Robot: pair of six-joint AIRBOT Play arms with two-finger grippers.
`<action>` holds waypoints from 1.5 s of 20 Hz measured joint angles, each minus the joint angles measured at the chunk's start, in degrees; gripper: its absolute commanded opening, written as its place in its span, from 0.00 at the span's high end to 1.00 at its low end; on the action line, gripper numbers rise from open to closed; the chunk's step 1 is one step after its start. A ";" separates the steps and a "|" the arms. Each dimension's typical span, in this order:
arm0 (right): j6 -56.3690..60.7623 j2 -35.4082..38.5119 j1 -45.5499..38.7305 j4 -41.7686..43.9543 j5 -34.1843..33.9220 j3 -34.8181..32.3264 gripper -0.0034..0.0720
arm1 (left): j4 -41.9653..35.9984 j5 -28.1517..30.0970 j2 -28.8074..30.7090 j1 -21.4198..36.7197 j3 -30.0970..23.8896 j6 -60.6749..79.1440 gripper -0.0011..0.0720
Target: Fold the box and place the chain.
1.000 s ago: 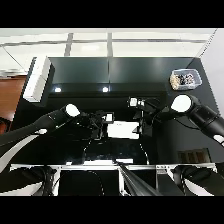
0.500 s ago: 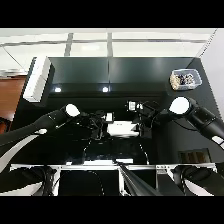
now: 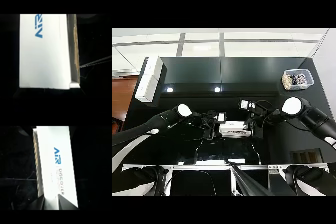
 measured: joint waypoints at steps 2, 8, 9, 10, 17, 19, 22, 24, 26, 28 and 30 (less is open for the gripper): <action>0.20 0.04 0.00 0.02 0.00 -0.07 0.75 | 0.00 -0.02 0.00 0.00 0.00 0.00 0.51; 0.35 0.11 0.00 0.22 0.02 -1.05 0.74 | 0.02 -0.04 0.00 0.00 0.00 -0.02 0.51; 0.35 0.11 0.00 0.26 0.00 -1.27 0.72 | 0.02 -0.02 0.00 0.00 0.00 -0.02 0.51; 0.39 0.11 0.00 0.33 0.02 -1.51 0.60 | 0.02 -0.04 0.00 0.00 0.00 -0.02 0.51; 0.48 0.09 0.00 0.15 0.11 -2.23 0.60 | 0.02 -0.07 0.00 0.00 0.00 0.00 0.51; 0.46 0.09 0.00 0.20 -0.02 -2.36 0.59 | 0.02 -0.07 0.00 0.00 0.00 0.00 0.51; 0.44 0.09 0.00 0.35 -0.61 -3.30 0.60 | 0.02 -0.04 0.00 0.00 0.00 0.02 0.51; 1.49 0.11 0.00 0.44 -1.03 -3.87 0.60 | 0.02 -0.04 0.00 0.00 0.00 0.02 0.51; 4.44 0.48 0.00 0.50 -0.81 -4.13 0.60 | 0.00 -0.04 0.00 0.00 0.00 0.02 0.51; 9.29 1.44 -0.15 0.15 1.14 -3.93 0.60 | 0.00 -0.04 0.00 0.00 0.00 0.00 0.51; 16.76 2.51 -0.44 0.46 3.87 -3.54 0.61 | 0.00 -0.04 0.00 0.00 0.00 0.00 0.51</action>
